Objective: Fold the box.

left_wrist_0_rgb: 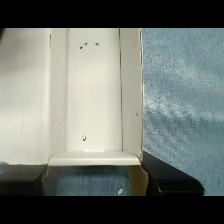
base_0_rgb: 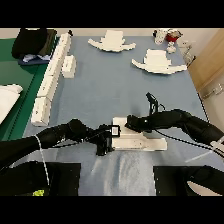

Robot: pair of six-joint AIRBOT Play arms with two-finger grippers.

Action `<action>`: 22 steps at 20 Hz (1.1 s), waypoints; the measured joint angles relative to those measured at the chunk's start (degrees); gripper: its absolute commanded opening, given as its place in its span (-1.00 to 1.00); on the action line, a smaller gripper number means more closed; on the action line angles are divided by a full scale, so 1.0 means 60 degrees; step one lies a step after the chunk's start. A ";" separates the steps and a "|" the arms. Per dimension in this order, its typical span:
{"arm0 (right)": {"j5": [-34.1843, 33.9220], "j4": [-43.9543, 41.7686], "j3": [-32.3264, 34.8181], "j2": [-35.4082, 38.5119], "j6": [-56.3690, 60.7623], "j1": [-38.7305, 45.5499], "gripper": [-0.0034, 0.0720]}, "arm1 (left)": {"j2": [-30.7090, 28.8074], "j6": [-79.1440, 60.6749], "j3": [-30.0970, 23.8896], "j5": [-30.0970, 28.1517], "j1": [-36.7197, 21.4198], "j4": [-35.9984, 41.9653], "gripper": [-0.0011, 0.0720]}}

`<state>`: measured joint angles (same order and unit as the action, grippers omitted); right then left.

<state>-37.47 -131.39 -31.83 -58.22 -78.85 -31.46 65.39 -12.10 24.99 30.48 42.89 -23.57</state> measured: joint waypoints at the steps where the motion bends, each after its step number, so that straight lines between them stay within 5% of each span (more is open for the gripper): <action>1: 0.0047 0.0066 0.0000 -0.0229 0.0000 0.0007 -0.57 | 0.0000 0.0004 0.0000 0.0004 0.0000 0.0000 0.27; 10: 0.0135 0.0419 -0.0120 -0.0561 -0.0528 0.0066 -0.57 | 0.0000 -0.0004 0.0000 0.0004 0.0000 -0.0007 0.28; 18: -0.2208 0.2386 -0.0721 0.2259 -0.2171 0.0066 -0.57 | 0.0000 -0.0007 0.0000 0.0000 0.0000 -0.0007 0.28; 21: -0.3945 0.2801 -0.0627 0.3373 -0.3945 0.0066 0.28 | 0.0000 -0.0004 0.0000 0.0000 0.0000 -0.0004 0.28; 22: -0.4473 0.2922 -0.0477 0.3672 -0.4517 0.0062 0.40 | 0.0000 -0.0004 0.0000 0.0000 0.0000 -0.0004 0.27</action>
<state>-64.31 -113.86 -34.70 -36.18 -105.95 -31.09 65.39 -12.12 24.99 30.48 42.89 -23.59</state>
